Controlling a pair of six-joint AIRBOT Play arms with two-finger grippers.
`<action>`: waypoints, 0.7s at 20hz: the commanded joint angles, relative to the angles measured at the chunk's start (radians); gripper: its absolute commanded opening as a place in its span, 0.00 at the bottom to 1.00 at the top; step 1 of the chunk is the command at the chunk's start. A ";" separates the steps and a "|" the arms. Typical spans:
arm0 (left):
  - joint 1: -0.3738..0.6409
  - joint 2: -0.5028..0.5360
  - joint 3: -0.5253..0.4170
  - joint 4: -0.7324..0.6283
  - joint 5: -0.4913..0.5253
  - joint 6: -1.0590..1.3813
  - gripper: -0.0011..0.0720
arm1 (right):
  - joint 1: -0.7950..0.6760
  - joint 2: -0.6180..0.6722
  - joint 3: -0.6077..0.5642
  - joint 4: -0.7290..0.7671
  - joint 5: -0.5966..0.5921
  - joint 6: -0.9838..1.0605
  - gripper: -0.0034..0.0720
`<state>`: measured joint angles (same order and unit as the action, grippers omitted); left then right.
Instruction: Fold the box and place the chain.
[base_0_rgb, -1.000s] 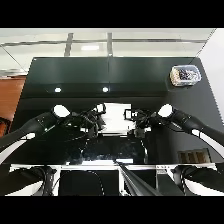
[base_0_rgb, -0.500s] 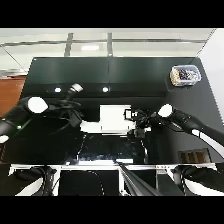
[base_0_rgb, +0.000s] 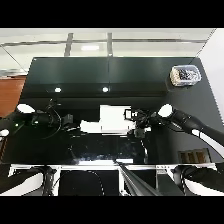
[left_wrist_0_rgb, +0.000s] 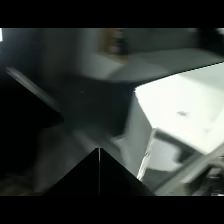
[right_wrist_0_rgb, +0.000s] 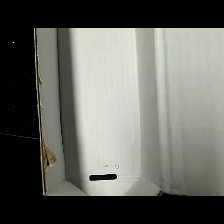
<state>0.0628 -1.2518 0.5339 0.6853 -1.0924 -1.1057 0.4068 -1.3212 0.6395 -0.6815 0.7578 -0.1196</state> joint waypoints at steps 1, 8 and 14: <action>-0.067 -0.101 -0.005 -0.127 0.022 0.025 0.05 | 0.000 0.000 0.000 0.000 0.000 0.000 0.36; -0.224 -0.151 0.084 -0.239 -0.005 0.239 0.05 | 0.000 0.000 0.000 0.000 0.001 0.000 0.35; -0.225 -0.151 0.135 -0.256 -0.099 0.230 0.92 | 0.000 0.000 0.000 0.000 0.001 0.000 0.35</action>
<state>-0.1547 -1.4010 0.6487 0.4477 -1.1465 -0.8825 0.4068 -1.3212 0.6395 -0.6819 0.7582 -0.1196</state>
